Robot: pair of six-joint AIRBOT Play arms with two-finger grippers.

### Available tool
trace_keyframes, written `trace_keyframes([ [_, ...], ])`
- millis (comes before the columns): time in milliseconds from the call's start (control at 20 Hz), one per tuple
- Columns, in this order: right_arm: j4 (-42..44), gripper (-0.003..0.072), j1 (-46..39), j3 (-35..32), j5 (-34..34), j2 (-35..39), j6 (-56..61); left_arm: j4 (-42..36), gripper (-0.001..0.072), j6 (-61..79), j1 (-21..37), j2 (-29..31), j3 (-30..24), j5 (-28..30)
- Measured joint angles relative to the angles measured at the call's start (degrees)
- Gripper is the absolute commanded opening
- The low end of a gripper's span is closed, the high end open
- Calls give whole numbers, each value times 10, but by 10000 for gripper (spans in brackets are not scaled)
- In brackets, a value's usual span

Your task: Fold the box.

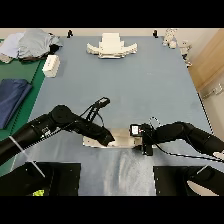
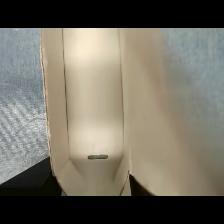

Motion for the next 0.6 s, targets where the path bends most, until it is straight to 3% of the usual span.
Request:
trace_keyframes([
  [250, 0, 504, 0, 0, 0, 0, 0, -5, 11, -70, -2, -62, 30, 91],
  [600, 0, 503, 0, 0, 0, 0, 0, 35, 11, -151, 29, -127, 39, 95],
])
